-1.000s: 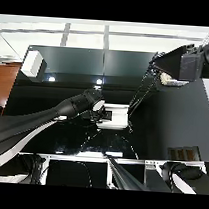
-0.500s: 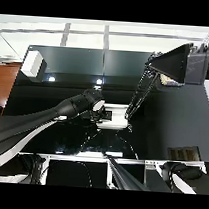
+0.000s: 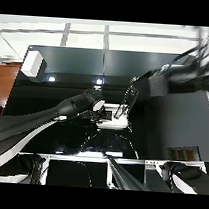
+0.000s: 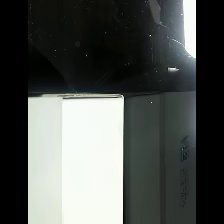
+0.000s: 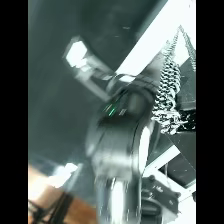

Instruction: Fold the box and place the chain.

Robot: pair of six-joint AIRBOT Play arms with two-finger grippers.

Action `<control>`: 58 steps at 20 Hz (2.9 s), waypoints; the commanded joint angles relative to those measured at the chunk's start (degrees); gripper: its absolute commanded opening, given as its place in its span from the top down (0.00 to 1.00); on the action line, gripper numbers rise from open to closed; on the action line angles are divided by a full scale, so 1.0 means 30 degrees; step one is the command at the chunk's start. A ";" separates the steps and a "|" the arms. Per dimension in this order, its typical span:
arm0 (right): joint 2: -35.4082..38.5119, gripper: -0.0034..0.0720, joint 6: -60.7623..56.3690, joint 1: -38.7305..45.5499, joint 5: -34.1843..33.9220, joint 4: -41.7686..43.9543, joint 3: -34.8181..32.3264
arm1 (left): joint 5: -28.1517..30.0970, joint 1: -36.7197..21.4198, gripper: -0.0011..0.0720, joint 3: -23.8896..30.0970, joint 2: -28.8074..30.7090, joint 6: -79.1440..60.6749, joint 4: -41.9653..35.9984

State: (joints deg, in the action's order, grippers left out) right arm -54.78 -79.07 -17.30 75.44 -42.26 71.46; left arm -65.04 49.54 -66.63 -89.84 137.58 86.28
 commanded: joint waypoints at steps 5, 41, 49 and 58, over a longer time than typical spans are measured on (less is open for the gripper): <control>-0.0095 0.94 -0.1042 -0.0539 -0.6557 0.0488 -0.9165 | 0.0015 0.0007 0.95 0.0007 -0.0022 -0.0007 0.0000; -0.0831 0.00 2.9412 0.0291 -1.0499 0.0561 -1.6495 | 0.0080 0.0015 0.95 0.0007 -0.0022 -0.0007 0.0007; -0.2455 0.00 3.2538 -0.0189 -1.3238 0.3869 -1.6444 | 0.0087 0.0015 0.95 0.0007 -0.0022 -0.0007 0.0007; -0.2841 0.73 3.1110 -0.0182 -1.4192 0.3009 -1.6444 | 0.0073 0.0015 0.95 0.0007 -0.0022 -0.0007 0.0000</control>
State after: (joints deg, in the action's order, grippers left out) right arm -63.16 16.60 -17.80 33.19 -31.03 22.17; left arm -64.79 49.54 -66.65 -89.86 137.51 86.30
